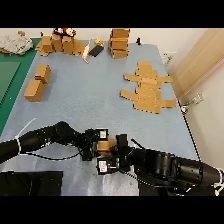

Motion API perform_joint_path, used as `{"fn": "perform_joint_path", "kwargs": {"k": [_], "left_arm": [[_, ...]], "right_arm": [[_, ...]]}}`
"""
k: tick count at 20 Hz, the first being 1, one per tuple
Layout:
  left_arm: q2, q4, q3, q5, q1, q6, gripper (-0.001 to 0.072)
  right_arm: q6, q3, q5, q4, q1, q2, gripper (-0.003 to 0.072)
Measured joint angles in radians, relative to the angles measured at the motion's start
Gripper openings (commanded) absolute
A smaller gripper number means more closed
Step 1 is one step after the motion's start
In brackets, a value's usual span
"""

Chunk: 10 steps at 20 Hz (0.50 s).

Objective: Fold the box.

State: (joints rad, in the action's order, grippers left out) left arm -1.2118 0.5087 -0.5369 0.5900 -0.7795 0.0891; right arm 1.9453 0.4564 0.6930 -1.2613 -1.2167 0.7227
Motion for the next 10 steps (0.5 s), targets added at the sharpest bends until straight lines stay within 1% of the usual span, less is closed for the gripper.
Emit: {"fn": "perform_joint_path", "kwargs": {"k": [7, 10], "left_arm": [[0.000, 0.000, 0.000, 0.000, 0.000, 0.000, 0.0470], [0.000, 0.000, 0.000, 0.000, 0.000, 0.000, 0.0470]], "right_arm": [[0.000, 0.000, 0.015, -0.075, 0.000, 0.013, 0.0099], [0.000, 0.000, 0.020, -0.085, 0.000, 0.017, 0.0105]]}}
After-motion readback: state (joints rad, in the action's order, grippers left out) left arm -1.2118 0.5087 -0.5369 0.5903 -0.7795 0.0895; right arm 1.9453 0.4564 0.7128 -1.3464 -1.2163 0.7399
